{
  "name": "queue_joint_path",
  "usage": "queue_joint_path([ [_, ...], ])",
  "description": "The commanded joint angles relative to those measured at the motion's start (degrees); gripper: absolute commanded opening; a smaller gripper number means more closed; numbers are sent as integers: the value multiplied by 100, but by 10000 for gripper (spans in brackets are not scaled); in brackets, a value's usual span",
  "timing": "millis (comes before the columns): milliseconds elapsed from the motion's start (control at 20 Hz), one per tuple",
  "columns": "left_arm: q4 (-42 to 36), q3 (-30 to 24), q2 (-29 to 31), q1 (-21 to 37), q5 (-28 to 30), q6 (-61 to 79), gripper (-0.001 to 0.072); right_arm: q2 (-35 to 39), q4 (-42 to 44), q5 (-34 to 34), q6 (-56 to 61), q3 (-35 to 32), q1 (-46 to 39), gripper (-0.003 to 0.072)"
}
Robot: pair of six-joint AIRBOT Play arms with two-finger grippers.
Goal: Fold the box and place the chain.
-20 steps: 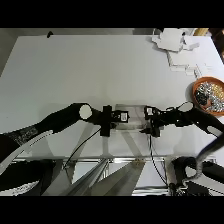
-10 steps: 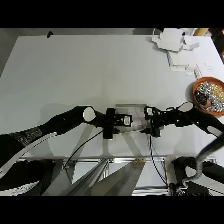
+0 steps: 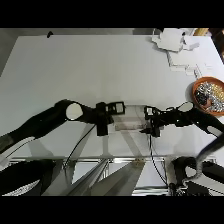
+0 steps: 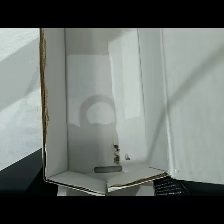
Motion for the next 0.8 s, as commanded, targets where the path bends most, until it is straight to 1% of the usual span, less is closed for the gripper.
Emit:
queue_joint_path([
  [0, 1137, -4, 605, 575, -879, -3432, 11, 2, -7, 2, -9, 2, 0, 435],
  [50, 1213, -44, 621, 758, -1047, -4004, 10, 2, -7, 2, -9, 2, 0, 435],
  [200, 1182, -387, 535, 1123, -918, -5143, 7, 2, -7, 2, -11, 2, 0, 435],
  [300, 944, -597, 315, 1204, -887, -5862, 7, 2, -7, 2, -11, 2, 0, 435],
  [350, 785, -640, 144, 1193, -894, -6078, 8, 2, -7, 2, -9, 2, 0, 435],
  [450, 162, -640, -236, 1139, -885, -6107, 8, 2, -7, 2, -11, 2, 0, 435],
  [550, -319, -638, -544, 949, -754, -6046, 7, 2, -7, 2, -9, 2, 0, 435],
  [650, -490, -638, -699, 739, -680, -6048, 5, 2, -7, 2, -9, 2, 0, 435],
  [750, -610, -638, -691, 629, -586, -6050, 5, 2, -7, 2, -11, 2, 0, 435],
])
